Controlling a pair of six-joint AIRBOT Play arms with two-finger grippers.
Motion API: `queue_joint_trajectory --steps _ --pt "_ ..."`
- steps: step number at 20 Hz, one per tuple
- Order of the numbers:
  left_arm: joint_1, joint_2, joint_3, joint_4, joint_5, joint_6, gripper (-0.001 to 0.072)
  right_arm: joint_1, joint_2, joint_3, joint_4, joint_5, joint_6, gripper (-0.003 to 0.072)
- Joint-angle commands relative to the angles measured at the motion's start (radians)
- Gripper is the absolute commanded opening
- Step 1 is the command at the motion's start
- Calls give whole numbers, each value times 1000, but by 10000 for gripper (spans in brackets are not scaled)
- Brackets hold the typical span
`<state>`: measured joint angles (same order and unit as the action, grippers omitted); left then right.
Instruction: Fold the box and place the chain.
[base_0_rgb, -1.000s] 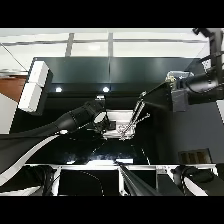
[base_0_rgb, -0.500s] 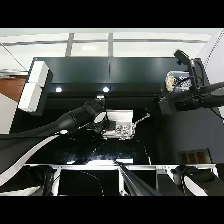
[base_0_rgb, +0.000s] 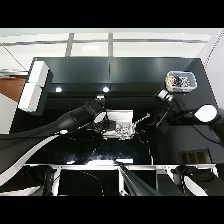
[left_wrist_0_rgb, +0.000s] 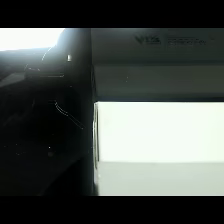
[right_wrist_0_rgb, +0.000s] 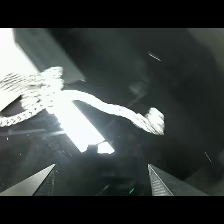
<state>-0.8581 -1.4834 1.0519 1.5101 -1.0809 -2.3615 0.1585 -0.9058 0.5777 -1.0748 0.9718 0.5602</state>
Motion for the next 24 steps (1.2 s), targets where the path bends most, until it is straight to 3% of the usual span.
queue_joint_trajectory --steps 1,5,8,13,24 --pt "1 0 0 0 2 -3 31 74 -48 -57 159 -102 -348 703" --pt "1 0 0 0 2 -3 31 122 -134 -57 305 -150 -550 703" --pt "1 0 0 0 3 -3 31 163 -196 -57 331 -162 -643 695" --pt "1 0 0 0 3 -3 31 205 -231 -57 308 -240 -672 694" --pt "1 0 0 1 6 -3 31 205 -253 -57 323 -278 -678 693"
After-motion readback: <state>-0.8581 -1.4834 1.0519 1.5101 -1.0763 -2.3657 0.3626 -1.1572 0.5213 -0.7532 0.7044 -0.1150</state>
